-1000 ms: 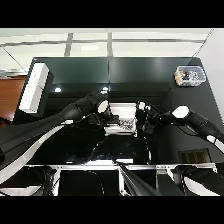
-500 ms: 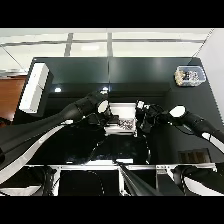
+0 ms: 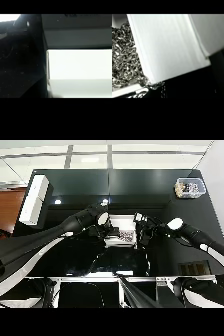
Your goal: Fold the box and place the chain.
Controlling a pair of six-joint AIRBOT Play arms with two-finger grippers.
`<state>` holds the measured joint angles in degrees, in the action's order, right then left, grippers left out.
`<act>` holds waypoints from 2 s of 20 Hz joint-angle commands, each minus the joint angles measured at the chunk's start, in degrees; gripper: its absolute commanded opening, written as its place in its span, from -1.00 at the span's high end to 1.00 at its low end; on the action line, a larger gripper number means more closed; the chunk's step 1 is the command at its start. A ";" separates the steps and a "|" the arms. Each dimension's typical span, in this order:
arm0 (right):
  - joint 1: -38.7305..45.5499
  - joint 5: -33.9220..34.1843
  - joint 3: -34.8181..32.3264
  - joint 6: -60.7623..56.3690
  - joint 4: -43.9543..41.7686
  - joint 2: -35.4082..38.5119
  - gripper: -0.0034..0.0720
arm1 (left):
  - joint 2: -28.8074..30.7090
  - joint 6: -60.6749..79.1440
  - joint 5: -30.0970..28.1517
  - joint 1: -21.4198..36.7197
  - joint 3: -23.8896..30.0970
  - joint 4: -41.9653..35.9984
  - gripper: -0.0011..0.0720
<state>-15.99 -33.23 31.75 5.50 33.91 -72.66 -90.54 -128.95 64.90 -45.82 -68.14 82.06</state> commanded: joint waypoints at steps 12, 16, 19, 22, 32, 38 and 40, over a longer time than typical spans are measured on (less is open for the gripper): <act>-0.09 -21.46 8.98 -50.71 28.46 24.17 0.87 | 0.00 -0.07 0.09 0.00 -0.02 0.15 0.90; -0.09 -26.25 22.32 -60.13 19.23 26.80 0.86 | 0.00 -0.07 0.20 -0.02 -0.02 0.11 0.90; -0.11 -25.46 26.86 -62.90 6.03 26.80 0.86 | 0.00 -0.07 0.17 -0.02 -0.02 -0.07 0.90; -0.46 -24.96 26.84 -62.93 1.92 26.67 0.86 | 0.00 -0.09 0.13 -0.02 -0.02 -0.07 0.90; -0.57 -28.26 24.96 -66.84 2.27 24.26 0.86 | 0.00 -0.07 0.13 0.00 -0.02 -0.04 0.90; -2.97 -28.89 24.70 -67.80 2.54 18.12 0.86 | 0.00 -0.07 0.13 0.00 -0.02 -0.04 0.90; -3.58 -30.93 24.35 -69.29 4.61 15.85 0.67 | 0.00 -0.07 0.11 0.00 -0.02 -0.02 0.90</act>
<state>-18.59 -62.17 56.34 -62.15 36.58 -53.84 -90.54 -129.01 65.06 -45.82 -68.14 82.00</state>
